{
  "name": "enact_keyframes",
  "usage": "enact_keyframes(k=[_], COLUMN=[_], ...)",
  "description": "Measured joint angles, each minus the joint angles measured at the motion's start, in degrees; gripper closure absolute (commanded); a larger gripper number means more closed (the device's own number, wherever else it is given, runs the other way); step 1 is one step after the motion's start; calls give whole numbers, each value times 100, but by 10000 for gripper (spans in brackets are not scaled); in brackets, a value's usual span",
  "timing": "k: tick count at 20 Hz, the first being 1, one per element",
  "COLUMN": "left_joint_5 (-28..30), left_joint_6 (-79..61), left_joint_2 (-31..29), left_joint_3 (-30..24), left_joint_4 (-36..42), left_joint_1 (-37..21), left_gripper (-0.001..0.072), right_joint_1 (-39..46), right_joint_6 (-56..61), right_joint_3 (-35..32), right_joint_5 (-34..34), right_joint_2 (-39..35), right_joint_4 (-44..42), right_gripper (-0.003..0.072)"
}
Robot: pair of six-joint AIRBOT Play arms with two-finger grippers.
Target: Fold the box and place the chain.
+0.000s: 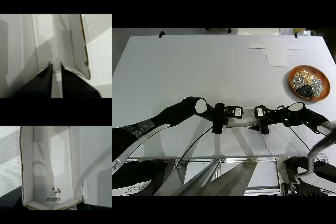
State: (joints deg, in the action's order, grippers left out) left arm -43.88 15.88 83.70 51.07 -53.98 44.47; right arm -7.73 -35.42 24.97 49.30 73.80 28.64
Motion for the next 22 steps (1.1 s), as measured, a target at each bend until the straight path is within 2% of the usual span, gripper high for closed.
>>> enact_keyframes(k=[1, 5, 7, 9, 11, 12, 13, 15, 19, 22], left_joint_5=[9, 31, 46, 50, 48, 42, 31, -96, -424, -704], left_joint_6=[0, 13, 13, 13, 11, 9, 9, 17, 160, 763], left_joint_2=[17, 46, 50, 52, 52, 52, 52, 35, -162, -452], left_joint_3=[0, 0, 0, 0, 0, 0, 0, -2, -2, -2], left_joint_4=[26, 140, 168, 197, 205, 208, 208, 208, 116, -120], left_joint_1=[9, 22, 24, 24, 24, 24, 24, 24, -20, -118], left_gripper=[361, 353, 218, 141, 144, 178, 322, 690, 706, 707], right_joint_1=[2, 2, 2, 2, 2, 2, 2, 2, 2, 2], right_joint_6=[0, 0, 0, 0, 0, 0, -2, -4, -13, -11], right_joint_3=[0, 0, 2, 2, 2, 2, 2, 0, 2, 2], right_joint_5=[2, 7, 7, 7, 4, 4, 4, 4, 4, 2], right_joint_2=[0, 0, 0, 0, 0, 0, 0, 0, 0, 0], right_joint_4=[2, 2, 2, 2, 2, 2, 2, 2, 4, 2], right_gripper=[227, 227, 227, 227, 227, 227, 227, 227, 227, 227])
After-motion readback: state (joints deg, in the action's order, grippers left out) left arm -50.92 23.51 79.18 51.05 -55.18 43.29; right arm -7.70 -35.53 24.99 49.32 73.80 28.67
